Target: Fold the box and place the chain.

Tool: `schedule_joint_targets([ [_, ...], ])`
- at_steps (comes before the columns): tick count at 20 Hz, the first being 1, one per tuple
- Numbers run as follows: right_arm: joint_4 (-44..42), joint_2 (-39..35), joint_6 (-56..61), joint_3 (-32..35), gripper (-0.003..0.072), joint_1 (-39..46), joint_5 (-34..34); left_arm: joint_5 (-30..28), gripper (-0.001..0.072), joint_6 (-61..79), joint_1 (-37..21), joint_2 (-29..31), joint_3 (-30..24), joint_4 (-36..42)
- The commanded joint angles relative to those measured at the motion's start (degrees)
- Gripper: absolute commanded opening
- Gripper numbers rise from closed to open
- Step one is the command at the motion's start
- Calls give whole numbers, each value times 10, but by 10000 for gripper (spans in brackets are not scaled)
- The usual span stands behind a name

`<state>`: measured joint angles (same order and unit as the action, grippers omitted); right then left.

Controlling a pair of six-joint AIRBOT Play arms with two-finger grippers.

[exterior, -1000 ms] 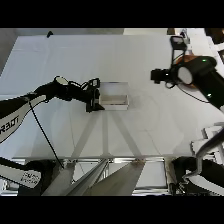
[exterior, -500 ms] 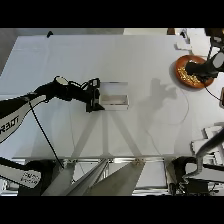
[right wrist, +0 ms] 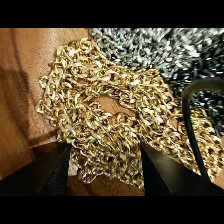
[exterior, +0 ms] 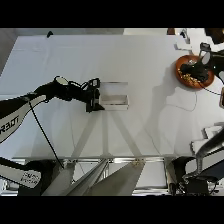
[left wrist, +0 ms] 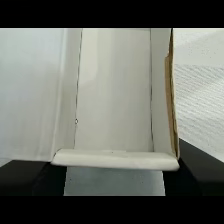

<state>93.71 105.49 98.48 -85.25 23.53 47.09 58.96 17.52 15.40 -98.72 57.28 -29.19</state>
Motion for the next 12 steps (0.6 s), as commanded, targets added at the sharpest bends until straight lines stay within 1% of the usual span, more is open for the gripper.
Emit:
schedule_joint_targets([
  [1, -8, 26, 0, -7, 342, 1, 3, 0, 209, 0, 0, 0, 0, 0],
  [2, -8, 24, 0, -7, 206, 1, 4, 0, 209, 0, 0, 0, 0, 0],
  [3, -9, 21, 0, -8, 50, 1, 6, 0, 209, 0, 0, 0, 0, 0],
  [4, -9, 16, 0, -8, 15, 1, 9, 0, 209, 0, 0, 0, 0, 0],
  [8, -7, -26, -18, -8, 15, 0, 21, 0, 209, 0, 0, 0, 0, 0],
  [12, 50, -93, -45, -8, 14, -22, 63, 0, 209, 0, 0, 0, 0, 0],
])
